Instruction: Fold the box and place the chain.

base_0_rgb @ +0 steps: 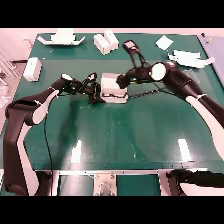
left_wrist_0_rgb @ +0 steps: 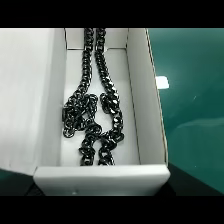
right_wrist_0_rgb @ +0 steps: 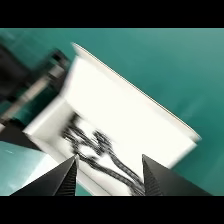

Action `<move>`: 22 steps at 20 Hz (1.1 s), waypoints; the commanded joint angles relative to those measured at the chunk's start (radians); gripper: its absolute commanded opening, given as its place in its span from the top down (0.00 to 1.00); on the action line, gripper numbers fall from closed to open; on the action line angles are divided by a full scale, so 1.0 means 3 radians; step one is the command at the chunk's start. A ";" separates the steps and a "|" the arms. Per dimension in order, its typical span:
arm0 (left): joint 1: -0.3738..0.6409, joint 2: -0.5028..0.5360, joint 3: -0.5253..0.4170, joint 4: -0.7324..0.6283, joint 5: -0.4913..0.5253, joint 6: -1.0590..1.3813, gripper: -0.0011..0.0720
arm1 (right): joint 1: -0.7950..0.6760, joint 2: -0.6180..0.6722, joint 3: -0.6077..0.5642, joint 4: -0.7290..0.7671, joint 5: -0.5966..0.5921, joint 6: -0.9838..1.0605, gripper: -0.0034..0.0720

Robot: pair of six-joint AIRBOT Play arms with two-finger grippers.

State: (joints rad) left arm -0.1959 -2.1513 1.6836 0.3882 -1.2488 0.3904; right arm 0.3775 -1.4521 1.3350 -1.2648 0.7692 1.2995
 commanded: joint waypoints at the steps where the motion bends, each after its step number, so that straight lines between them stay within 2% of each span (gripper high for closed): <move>1: 0.0001 -0.0001 0.0001 0.0000 0.0001 0.0000 0.44 | -0.0598 0.0041 -0.0270 -0.0009 0.0170 0.0203 0.37; 2: 0.0003 -0.0001 0.0001 -0.0001 0.0001 0.0000 0.44 | -0.0819 0.0066 -0.0409 0.0003 0.0127 0.0305 0.40; 5: 0.0003 -0.0001 0.0001 -0.0001 0.0001 0.0000 0.44 | -0.1297 0.0195 -0.0853 0.0003 -0.0099 0.0504 0.40; 10: 0.0003 -0.0001 0.0001 0.0000 0.0003 0.0000 0.44 | -0.1700 0.0332 -0.1438 0.0001 -0.0846 0.0991 0.40; 17: 0.0003 -0.0001 0.0001 0.0000 0.0001 0.0000 0.44 | -0.1862 0.0301 -0.1686 -0.0006 -0.1645 0.1255 0.43; 22: 0.0003 -0.0001 0.0001 -0.0001 0.0001 0.0000 0.44 | -0.1822 0.0032 -0.1685 0.0231 -0.2148 0.1431 0.41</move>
State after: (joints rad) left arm -0.1959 -2.1513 1.6836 0.3878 -1.2484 0.3904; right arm -0.1749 -1.4063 0.8349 -1.2377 0.2356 1.6947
